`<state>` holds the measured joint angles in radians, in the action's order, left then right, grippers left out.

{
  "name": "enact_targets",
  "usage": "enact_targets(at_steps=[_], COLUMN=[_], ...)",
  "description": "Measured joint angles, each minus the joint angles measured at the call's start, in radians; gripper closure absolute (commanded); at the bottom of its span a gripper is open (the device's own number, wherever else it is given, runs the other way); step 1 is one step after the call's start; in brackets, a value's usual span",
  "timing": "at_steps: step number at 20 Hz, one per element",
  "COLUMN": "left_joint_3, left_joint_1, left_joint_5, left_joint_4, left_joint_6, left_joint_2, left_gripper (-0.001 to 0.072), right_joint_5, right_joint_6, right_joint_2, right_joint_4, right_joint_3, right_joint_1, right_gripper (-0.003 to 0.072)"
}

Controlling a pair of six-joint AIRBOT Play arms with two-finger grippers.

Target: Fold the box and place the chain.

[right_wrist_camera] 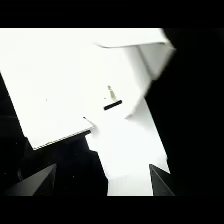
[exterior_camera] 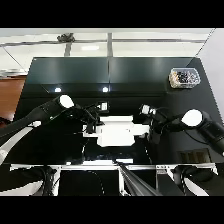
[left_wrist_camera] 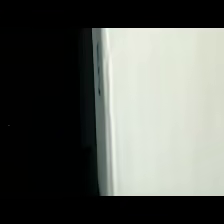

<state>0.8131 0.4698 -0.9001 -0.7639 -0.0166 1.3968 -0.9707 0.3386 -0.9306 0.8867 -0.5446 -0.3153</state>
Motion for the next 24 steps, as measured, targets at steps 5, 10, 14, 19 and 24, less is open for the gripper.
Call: enact_targets(at_steps=[5,10,14,19,24], left_joint_3=[0.000,0.000,-0.004,-0.005,-0.005], left_joint_1=[0.000,0.001,0.001,0.001,0.001], left_joint_5=[0.028,0.063,0.073,0.074,0.070], left_joint_4=[-0.018,-0.029,-0.030,-0.031,-0.032], left_joint_6=[-0.005,-0.006,-0.006,-0.006,-0.006], left_joint_2=[0.010,0.012,0.013,0.013,0.013], left_gripper=[0.0682,0.0682,0.0681,0.0682,0.0681], right_joint_5=[0.085,0.136,0.207,0.304,0.386], right_joint_6=[-0.100,-0.161,-0.179,-0.184,-0.185], right_joint_2=[-0.003,-0.017,-0.058,-0.106,-0.109], right_joint_4=[0.004,0.006,-0.008,-0.106,-0.185], right_joint_3=[0.055,0.083,0.089,0.091,0.061], right_joint_1=[-0.089,-0.130,-0.190,-0.243,-0.259], right_gripper=[-0.0017,-0.0017,-0.0016,-0.0016,-0.0011])
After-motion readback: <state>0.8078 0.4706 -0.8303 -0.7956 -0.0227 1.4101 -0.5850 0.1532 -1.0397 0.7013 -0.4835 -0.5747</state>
